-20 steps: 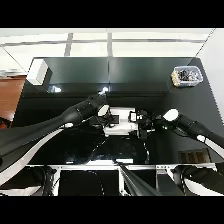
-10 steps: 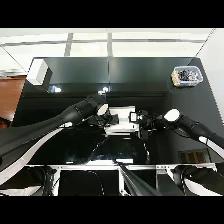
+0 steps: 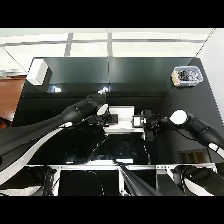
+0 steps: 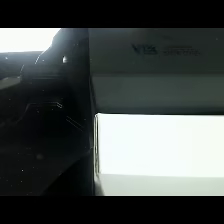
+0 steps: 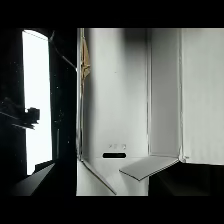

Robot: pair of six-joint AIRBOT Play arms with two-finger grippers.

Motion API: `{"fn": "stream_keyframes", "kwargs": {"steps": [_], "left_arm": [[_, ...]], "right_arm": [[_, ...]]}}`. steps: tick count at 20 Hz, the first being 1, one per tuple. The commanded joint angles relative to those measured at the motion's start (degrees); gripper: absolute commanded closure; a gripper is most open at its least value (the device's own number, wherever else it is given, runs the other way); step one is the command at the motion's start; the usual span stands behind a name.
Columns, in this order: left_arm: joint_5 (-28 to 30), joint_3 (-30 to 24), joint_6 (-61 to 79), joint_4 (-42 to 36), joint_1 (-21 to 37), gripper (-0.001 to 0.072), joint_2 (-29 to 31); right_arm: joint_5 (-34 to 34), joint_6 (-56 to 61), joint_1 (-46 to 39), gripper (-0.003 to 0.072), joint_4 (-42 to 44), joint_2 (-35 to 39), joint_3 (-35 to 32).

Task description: Fold the box and place the chain.

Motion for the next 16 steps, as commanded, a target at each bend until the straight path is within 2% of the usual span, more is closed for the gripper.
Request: {"fn": "stream_keyframes", "kwargs": {"steps": [1,5,7,8,9,10,11,13,16], "left_arm": [[0.1,0.0,0.9,0.0,0.0,0.0684,0.0],[0.1,0.0,1.2,0.0,0.0,0.0685,0.0],[0.1,0.0,1.2,0.0,0.0,0.0685,0.0],[0.1,0.0,1.2,0.0,0.0,0.0685,0.0],[0.1,0.0,1.2,0.0,0.0,0.0684,0.0],[0.1,0.0,1.2,0.0,0.0,0.0684,0.0],[0.1,0.0,1.2,0.0,0.0,0.0685,0.0],[0.1,0.0,1.2,0.0,0.0,0.0684,0.0],[0.1,0.0,1.2,0.0,0.0,0.0684,0.0]], "right_arm": [[-0.9,0.3,0.0,-0.0017,-1.1,0.4,0.0],[-5.7,0.0,0.0,-0.0017,-1.1,0.4,0.0],[-5.6,-0.1,0.0,-0.0016,-1.1,0.4,0.0],[-4.8,-0.1,0.1,0.0015,-0.8,0.4,0.0],[-3.7,-0.1,0.2,0.0183,-0.7,0.4,0.0],[-2.8,-0.1,0.2,0.0259,-0.2,0.4,0.0],[-2.3,0.0,0.2,0.0276,1.0,0.2,0.0],[-2.4,-0.1,0.9,0.0456,3.5,-0.1,0.0],[-3.2,-0.1,2.9,0.0456,9.0,-1.6,0.0]]}}
